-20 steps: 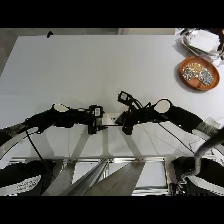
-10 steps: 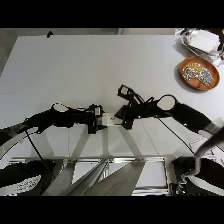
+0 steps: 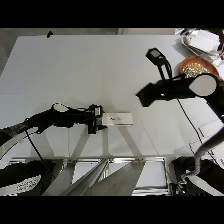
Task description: Fold the box and place the chain.
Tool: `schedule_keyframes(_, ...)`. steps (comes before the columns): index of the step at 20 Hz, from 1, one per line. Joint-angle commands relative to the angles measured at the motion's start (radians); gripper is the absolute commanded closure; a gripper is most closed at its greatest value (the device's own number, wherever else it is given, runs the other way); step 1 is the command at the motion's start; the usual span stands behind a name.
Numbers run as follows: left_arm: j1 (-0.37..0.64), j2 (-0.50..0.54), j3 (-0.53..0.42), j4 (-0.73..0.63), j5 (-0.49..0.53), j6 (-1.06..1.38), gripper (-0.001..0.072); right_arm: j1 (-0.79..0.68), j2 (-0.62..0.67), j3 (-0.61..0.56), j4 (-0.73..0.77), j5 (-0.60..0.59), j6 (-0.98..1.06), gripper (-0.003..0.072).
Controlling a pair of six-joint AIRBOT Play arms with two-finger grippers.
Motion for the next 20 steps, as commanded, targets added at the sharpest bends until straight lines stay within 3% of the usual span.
schedule_keyframes(1, 0.0, 0.001, 0.001, -0.012, 0.0, 0.001, 0.0437, -0.138, 0.013, 0.016, -0.348, 0.409, 0.232, 0.0668)
schedule_keyframes(3, 0.0, 0.001, 0.001, -0.024, -0.015, -0.002, 0.0434, -0.205, 0.013, 0.016, -0.373, 0.458, 0.232, 0.0668)
schedule_keyframes(9, 0.0, 0.003, 0.001, -0.024, -0.052, -0.002, 0.0444, -0.256, 0.013, 0.016, -0.356, 0.407, 0.233, 0.0668)
schedule_keyframes(11, 0.003, 0.032, 0.001, -0.021, -0.054, -0.002, 0.0699, -0.256, 0.013, 0.016, -0.341, 0.399, 0.233, 0.0667)
schedule_keyframes(16, 0.056, 0.222, 0.001, -0.021, -0.004, -0.185, 0.0701, -0.256, 0.013, 0.016, -0.334, 0.364, 0.232, 0.0667)
schedule_keyframes(20, 0.261, 0.406, 0.001, -0.021, 0.01, -0.322, 0.0702, -0.256, 0.013, 0.016, -0.334, 0.35, 0.232, 0.0667)
